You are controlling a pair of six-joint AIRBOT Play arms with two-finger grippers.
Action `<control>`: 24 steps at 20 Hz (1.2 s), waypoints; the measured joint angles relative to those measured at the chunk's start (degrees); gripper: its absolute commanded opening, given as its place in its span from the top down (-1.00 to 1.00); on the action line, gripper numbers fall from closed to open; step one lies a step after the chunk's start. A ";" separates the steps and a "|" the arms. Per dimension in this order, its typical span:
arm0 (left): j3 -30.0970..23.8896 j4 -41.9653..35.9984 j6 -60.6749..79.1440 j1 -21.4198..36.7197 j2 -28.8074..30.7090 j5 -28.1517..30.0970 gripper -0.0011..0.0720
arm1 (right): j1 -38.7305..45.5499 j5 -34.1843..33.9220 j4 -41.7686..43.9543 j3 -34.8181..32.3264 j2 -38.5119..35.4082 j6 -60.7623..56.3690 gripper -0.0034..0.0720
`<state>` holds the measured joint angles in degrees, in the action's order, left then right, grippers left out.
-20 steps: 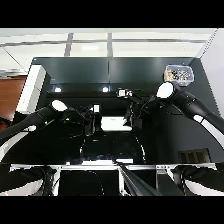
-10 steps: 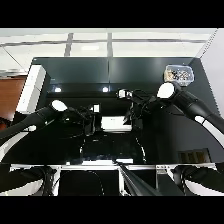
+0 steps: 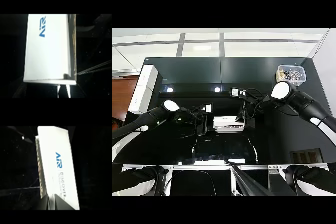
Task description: Fold the box and place the chain.
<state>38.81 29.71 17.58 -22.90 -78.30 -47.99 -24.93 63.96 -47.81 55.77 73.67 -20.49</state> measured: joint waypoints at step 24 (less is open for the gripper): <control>0.00 0.00 0.07 0.00 -0.02 -0.07 0.01 | -0.85 0.83 -2.54 -1.16 -0.07 -5.68 0.37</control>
